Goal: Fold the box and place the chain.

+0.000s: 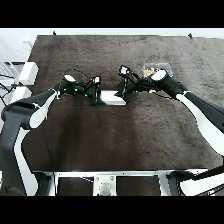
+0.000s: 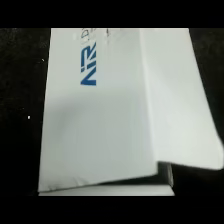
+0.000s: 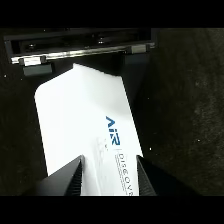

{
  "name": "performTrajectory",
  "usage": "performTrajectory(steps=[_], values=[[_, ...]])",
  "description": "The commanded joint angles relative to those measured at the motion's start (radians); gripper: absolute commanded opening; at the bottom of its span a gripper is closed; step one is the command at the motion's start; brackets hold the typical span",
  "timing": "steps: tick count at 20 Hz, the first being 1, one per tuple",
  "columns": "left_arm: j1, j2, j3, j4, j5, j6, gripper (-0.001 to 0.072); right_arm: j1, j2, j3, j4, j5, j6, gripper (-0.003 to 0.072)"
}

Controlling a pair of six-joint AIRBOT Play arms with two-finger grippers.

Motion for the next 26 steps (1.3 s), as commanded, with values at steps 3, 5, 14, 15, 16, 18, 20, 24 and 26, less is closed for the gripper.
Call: performTrajectory(steps=[3,5,14,15,16,18,20,24,26], values=[[0.0,0.001,0.001,0.0,-0.002,0.001,0.0579,0.003,0.005,0.004,0.006,0.007,-0.026,0.029],[0.0,0.001,0.001,0.0,-0.002,0.001,0.0579,0.003,0.005,0.004,0.005,0.008,-0.025,0.0296],[0.0,0.001,0.001,0.0,-0.002,0.001,0.0579,-0.011,-0.01,0.023,-0.004,0.15,-0.017,0.0374],[0.0,0.001,0.001,0.0,-0.002,0.001,0.0579,-0.011,-0.023,0.023,-0.004,0.145,-0.018,0.0374],[0.0,0.001,0.001,0.0,-0.002,0.001,0.0579,-0.011,-0.036,0.023,-0.004,0.14,-0.018,0.0374],[0.0,0.001,0.001,0.0,-0.002,0.001,0.0579,-0.011,-0.05,0.023,-0.004,0.11,-0.018,0.0375],[0.0,0.001,0.001,0.0,-0.002,0.001,0.0579,-0.011,-0.051,0.023,-0.003,0.053,-0.018,0.0438],[0.0,0.001,0.001,0.0,-0.002,0.001,0.0579,-0.011,-0.051,0.027,-0.003,0.025,-0.018,0.0454],[0.0,0.001,0.001,0.0,-0.002,0.001,0.0579,-0.011,-0.051,0.041,-0.002,0.025,-0.017,0.0453]])
